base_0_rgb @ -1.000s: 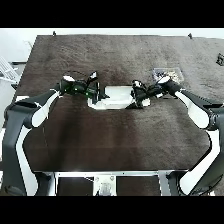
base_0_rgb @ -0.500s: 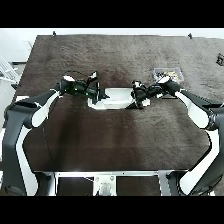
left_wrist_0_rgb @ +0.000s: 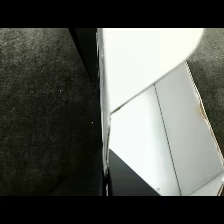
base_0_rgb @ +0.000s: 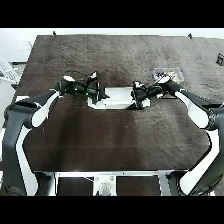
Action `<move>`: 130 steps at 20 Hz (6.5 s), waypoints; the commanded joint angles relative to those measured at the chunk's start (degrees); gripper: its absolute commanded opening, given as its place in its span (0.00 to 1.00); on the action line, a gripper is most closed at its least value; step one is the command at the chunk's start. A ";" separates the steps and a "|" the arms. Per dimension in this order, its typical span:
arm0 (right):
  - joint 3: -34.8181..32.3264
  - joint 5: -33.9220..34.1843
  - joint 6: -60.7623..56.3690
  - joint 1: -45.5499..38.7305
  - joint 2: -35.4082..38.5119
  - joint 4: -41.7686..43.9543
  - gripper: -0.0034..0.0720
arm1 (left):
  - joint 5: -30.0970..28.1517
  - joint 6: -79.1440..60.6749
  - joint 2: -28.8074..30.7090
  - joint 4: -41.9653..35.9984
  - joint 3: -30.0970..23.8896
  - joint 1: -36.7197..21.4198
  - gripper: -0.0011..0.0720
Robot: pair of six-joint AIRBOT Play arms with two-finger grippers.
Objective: Fold the box and place the chain.
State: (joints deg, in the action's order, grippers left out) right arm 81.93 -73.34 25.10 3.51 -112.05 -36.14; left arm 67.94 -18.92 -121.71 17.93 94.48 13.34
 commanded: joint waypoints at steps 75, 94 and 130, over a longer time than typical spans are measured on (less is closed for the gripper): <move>0.00 -1.27 0.87 -0.39 -0.81 1.60 0.78 | 18.82 -0.85 1.38 -7.98 2.67 -6.78 0.51; 0.00 -1.27 0.87 -0.39 -0.81 1.60 0.78 | -6.25 -1.75 38.42 -0.37 -21.14 -0.83 0.04; 0.00 -1.27 0.87 -0.39 -0.81 1.57 0.78 | -26.40 -9.97 15.37 -10.95 -16.37 6.14 0.04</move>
State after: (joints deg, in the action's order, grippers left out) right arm 81.95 -74.63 25.98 3.05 -112.84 -34.54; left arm 40.95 -29.67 -106.13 5.61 78.06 19.20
